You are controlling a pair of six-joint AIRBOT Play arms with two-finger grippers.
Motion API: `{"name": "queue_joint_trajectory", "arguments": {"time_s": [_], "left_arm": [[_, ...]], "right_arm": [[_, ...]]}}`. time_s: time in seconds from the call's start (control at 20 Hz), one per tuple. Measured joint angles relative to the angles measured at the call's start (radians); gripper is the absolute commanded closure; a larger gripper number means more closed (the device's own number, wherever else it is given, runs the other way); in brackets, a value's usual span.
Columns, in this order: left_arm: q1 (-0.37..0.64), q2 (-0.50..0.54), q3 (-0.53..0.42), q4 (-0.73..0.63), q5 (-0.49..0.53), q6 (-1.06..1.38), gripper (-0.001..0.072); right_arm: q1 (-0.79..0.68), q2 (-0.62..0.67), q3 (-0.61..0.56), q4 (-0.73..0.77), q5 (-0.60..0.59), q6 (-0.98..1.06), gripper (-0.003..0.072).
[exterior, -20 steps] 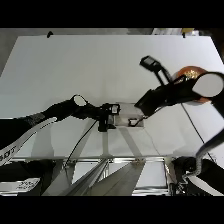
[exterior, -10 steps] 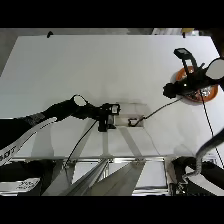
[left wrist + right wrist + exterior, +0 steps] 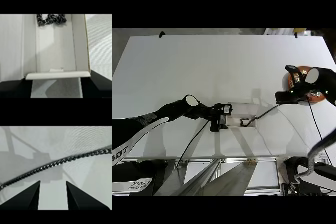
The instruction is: Fold the box and place the chain.
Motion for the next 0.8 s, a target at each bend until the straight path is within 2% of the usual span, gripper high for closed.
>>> {"name": "queue_joint_trajectory", "arguments": {"time_s": [0.45,0.8], "left_arm": [[0.0,0.0,0.0,0.0,0.0,0.0,0.0502],[0.0,0.0,0.0,0.0,0.0,0.0,0.0502]], "right_arm": [[-0.003,-0.079,-0.006,-0.005,-0.08,0.013,0.035],[-0.003,-0.119,-0.006,-0.022,-0.094,0.035,0.035]]}}
